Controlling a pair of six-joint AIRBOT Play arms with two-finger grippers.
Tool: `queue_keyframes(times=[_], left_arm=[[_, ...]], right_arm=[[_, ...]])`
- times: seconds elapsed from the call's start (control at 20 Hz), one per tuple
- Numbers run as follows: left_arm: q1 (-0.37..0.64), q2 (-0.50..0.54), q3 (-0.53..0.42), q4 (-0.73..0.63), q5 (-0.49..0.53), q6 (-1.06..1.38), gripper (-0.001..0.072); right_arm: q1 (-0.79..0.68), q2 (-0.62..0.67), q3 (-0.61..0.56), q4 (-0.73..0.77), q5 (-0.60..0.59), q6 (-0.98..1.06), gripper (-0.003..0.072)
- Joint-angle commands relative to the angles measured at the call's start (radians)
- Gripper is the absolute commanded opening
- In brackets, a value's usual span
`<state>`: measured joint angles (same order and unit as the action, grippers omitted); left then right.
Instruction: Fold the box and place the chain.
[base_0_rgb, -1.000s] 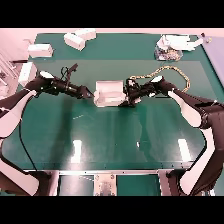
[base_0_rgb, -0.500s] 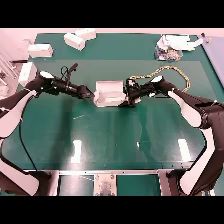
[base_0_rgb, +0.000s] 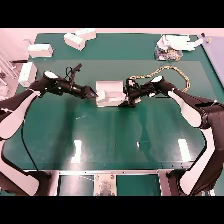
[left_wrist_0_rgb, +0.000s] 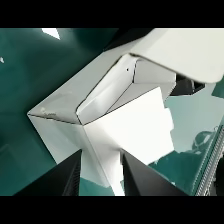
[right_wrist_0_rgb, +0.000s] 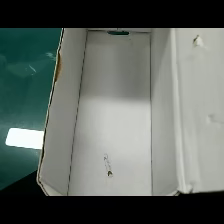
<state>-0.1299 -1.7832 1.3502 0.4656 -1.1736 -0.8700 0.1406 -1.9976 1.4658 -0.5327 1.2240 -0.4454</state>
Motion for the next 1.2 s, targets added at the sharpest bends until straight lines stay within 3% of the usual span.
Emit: queue_keyframes(times=[0.0,0.35,1.15], left_arm=[[-0.002,0.001,0.032,0.050,0.011,-0.070,0.0337],[-0.075,0.001,0.069,0.140,0.014,-0.153,0.0337],[-0.103,0.032,0.122,0.352,0.048,-0.362,0.0339]], right_arm=[[0.000,0.000,0.000,0.000,0.000,0.000,0.0591],[0.000,0.000,0.000,0.000,0.000,0.000,0.0591],[0.000,0.000,0.000,0.001,0.000,0.000,0.0591]])
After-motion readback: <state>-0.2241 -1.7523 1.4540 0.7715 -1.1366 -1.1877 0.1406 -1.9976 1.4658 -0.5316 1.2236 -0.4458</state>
